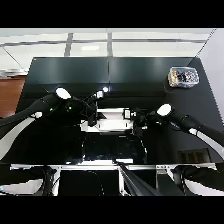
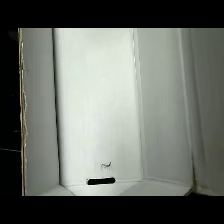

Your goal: Fold the box and place the chain.

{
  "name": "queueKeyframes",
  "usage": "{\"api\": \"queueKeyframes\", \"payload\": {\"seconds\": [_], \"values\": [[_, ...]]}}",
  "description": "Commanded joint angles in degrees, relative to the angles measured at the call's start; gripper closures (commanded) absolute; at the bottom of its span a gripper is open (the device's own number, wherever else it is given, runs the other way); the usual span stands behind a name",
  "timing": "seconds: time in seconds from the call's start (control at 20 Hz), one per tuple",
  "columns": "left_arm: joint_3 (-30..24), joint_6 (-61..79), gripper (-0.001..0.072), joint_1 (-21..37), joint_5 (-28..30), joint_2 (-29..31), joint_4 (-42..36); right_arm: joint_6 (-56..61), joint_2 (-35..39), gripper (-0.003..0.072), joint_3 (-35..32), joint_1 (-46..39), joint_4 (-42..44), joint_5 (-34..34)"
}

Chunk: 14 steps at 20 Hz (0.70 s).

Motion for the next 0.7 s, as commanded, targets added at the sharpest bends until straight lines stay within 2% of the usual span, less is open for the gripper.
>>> {"api": "queueKeyframes", "payload": {"seconds": [0.0, 0.65], "values": [[0.0, 0.0, 0.0682, 0.0, 0.0, 0.0, 0.0, 0.9, -0.1, -0.0023, 0.0, 0.3, -0.3, -1.1], [0.0, 0.0, 0.0683, 0.0, 0.0, 0.0, 0.0, 1.2, -0.2, -0.0023, 0.0, 1.5, -2.8, -1.0]]}}
